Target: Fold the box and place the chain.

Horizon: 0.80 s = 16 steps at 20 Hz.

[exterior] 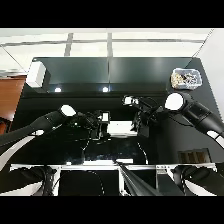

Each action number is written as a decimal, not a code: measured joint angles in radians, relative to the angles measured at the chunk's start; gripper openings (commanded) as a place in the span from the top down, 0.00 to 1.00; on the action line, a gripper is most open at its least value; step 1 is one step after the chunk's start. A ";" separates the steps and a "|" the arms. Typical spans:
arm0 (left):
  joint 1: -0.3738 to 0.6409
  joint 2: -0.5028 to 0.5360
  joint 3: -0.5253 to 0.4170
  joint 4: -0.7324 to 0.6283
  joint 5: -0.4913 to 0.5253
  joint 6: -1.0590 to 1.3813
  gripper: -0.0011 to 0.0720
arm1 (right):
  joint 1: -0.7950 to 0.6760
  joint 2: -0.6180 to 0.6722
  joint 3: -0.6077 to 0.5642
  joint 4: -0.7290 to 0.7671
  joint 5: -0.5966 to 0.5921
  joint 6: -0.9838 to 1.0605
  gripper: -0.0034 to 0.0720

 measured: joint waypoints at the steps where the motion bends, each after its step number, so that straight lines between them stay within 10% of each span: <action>1: 0.000 0.000 0.000 0.000 0.000 0.000 0.35 | 0.004 0.000 -0.002 -0.003 0.000 0.000 0.63; 16: 0.000 0.000 0.000 0.000 0.002 -0.003 0.35 | -0.010 0.000 -0.003 -0.019 -0.018 0.013 0.63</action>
